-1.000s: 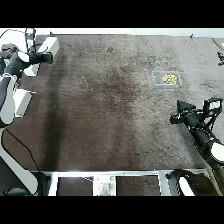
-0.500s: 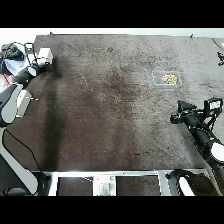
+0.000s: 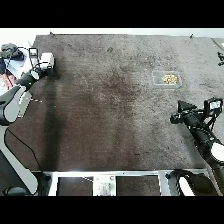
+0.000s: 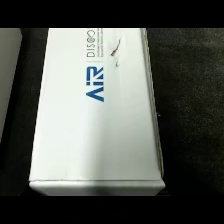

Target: Fold the box and place the chain.

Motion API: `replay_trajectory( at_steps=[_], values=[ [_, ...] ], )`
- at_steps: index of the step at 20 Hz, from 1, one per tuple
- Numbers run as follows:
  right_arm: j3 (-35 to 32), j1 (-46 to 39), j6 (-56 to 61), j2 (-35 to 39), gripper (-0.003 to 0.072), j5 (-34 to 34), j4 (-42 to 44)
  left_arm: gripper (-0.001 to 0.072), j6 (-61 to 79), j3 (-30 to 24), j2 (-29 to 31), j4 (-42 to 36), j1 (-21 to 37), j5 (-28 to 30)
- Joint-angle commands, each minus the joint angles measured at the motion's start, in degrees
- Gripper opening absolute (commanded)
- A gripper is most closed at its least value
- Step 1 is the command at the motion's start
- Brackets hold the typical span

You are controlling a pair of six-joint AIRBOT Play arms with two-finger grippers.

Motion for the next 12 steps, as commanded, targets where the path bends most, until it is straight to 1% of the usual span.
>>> replay_trajectory(
  at_steps=[1,4,7,10,11,12],
  values=[
    [0.0,0.0,0.0,0.0,0.0007,0.0,0.0,0.0011,-2.4,0.0,-0.1,-0.2,0.0,0.8],
    [0.0,0.1,0.0,0.0,0.0007,0.0,0.0,0.0011,-5.3,0.0,-0.1,-0.2,0.0,2.0],
    [0.0,0.0,0.0,0.0,0.0007,0.0,0.0,0.0011,-5.3,0.0,-1.1,-0.2,0.0,0.5],
    [0.0,0.1,0.0,0.0,0.0007,0.0,0.0,0.0014,-5.0,0.0,-1.6,-0.2,0.0,0.3],
    [0.0,0.1,0.0,0.0,0.0007,0.0,0.0,0.0077,-4.5,0.0,-1.6,-0.2,0.0,0.7],
    [0.0,0.1,0.0,0.0,0.0007,0.0,0.0,0.0446,-3.3,0.0,-1.6,-0.2,0.0,1.6]
  ],
)
